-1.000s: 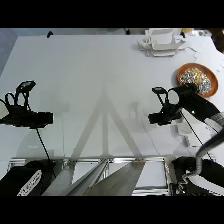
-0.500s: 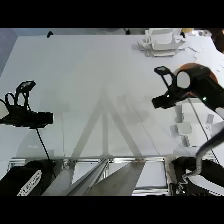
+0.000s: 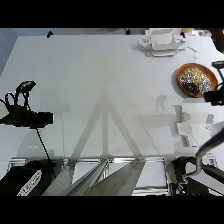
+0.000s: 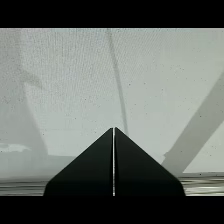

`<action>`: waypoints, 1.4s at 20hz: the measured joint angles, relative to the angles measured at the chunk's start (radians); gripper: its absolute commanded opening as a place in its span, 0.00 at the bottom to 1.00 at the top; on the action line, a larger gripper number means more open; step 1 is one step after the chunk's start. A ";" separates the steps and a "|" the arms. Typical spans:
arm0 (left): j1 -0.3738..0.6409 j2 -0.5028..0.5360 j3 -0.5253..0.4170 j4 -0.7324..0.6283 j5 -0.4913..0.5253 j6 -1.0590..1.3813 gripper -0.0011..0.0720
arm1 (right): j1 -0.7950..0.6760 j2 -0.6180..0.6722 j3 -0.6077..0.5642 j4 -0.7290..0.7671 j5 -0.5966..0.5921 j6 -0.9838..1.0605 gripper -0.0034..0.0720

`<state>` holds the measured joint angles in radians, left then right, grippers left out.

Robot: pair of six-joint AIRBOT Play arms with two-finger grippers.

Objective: Fold the box and place the chain.

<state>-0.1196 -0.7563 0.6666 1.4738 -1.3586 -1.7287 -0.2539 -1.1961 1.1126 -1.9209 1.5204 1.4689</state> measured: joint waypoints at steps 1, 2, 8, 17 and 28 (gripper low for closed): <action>0.000 0.000 0.000 0.000 0.000 0.000 0.03 | -0.064 0.000 0.000 0.010 -0.006 -0.014 0.50; 0.000 0.000 0.000 0.000 0.000 0.000 0.03 | -0.122 0.000 0.000 0.021 -0.017 -0.032 0.50; 0.000 0.000 0.000 0.000 0.000 0.000 0.03 | -0.333 -0.062 -0.044 0.060 -0.073 -0.136 0.60; 0.000 0.000 0.000 0.000 0.000 0.000 0.03 | -0.381 -0.255 -0.070 0.010 -0.135 -0.135 0.24; 0.000 0.000 0.000 0.000 0.000 0.000 0.03 | -0.197 -0.187 -0.076 0.183 -0.026 -0.190 0.06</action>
<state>-0.1196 -0.7563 0.6666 1.4734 -1.3586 -1.7287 -0.4511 -1.3827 1.0363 -1.7382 1.4948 1.2793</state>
